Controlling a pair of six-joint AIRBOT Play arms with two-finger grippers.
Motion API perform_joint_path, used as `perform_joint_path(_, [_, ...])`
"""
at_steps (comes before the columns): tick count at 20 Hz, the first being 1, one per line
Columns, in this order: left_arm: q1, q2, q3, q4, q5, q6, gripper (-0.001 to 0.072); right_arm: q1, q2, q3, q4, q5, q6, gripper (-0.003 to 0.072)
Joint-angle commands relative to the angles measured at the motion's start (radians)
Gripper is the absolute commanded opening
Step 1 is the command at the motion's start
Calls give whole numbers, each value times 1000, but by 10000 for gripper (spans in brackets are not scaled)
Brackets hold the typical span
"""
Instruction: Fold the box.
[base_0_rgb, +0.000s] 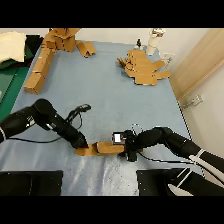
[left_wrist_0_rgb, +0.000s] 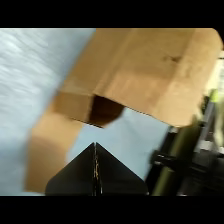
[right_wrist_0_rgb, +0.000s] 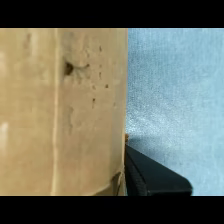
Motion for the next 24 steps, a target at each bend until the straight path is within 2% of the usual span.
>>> perform_joint_path(1, [-80, 0, -109, -331, -8, -44, 11, 0, 0, -1, 0, 0, 0, 474])
perform_joint_path(3, [-164, 0, -137, -492, 140, -43, 11, 0, 0, -1, 1, 0, 0, 473])
perform_joint_path(5, [-223, 0, -134, -536, 291, -43, 11, 0, 0, -1, 1, -1, 0, 473])
perform_joint_path(10, [-241, 0, -133, -675, 521, 63, 11, 0, 0, -1, 1, -2, 0, 473])
perform_joint_path(15, [-241, -2, -133, -631, 713, 68, 11, 0, 0, -1, 1, -2, 0, 473])
perform_joint_path(17, [-241, -13, -132, -586, 733, 55, 10, 0, 0, -1, 0, -2, 0, 473])
perform_joint_path(19, [-241, -45, -128, -539, 710, 10, 10, 0, 0, -1, 0, -2, 0, 473])
perform_joint_path(24, [-241, -108, -16, -198, 644, -245, 10, 0, 0, -1, 0, -2, 0, 473])
